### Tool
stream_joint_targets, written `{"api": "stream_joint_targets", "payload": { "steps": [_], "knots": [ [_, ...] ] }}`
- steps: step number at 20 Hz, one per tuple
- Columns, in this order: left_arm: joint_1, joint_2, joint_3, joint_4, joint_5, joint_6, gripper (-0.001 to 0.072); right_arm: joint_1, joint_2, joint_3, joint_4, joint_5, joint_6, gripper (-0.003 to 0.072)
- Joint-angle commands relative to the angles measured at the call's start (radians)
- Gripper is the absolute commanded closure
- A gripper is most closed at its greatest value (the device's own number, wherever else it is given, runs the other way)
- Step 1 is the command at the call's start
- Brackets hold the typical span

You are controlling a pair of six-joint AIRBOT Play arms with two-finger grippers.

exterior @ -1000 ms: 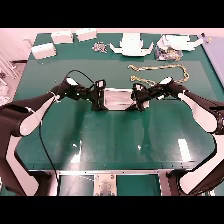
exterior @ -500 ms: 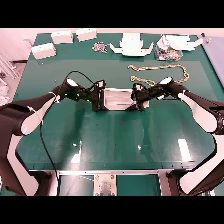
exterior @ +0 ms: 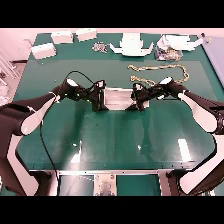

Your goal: Fold the box and place the chain.

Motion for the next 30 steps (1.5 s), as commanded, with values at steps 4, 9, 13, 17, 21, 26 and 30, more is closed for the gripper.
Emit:
{"api": "stream_joint_targets", "payload": {
  "steps": [4,9,13,17,21,26,30],
  "knots": [
    [0.0,-0.001,0.0,0.0,-0.001,0.0,0.024,0.0,0.001,0.0,0.0,0.002,0.0,0.019],
    [0.0,-0.001,0.0,0.0,-0.001,0.0,0.0241,0.0,0.001,0.0,0.0,0.002,-0.001,0.0189],
    [0.0,-0.001,0.0,0.0,-0.001,0.0,0.0241,0.0,0.001,0.001,0.009,0.002,-0.001,0.0189],
    [0.0,-0.001,0.0,0.0,-0.001,0.0,0.024,0.0,0.001,0.001,0.009,0.001,-0.001,0.0165],
    [0.0,-0.001,0.0,0.0,-0.001,0.0,0.024,-0.013,0.008,0.002,0.018,0.002,0.023,-0.0034],
    [0.0,-0.001,0.0,0.0,0.0,0.0,0.0241,-0.065,0.089,0.001,0.017,0.026,0.068,-0.0034],
    [0.0,-0.001,0.0,0.0,-0.001,0.0,0.0241,-0.146,0.18,0.001,-0.024,0.055,0.165,-0.0034]
  ]
}}
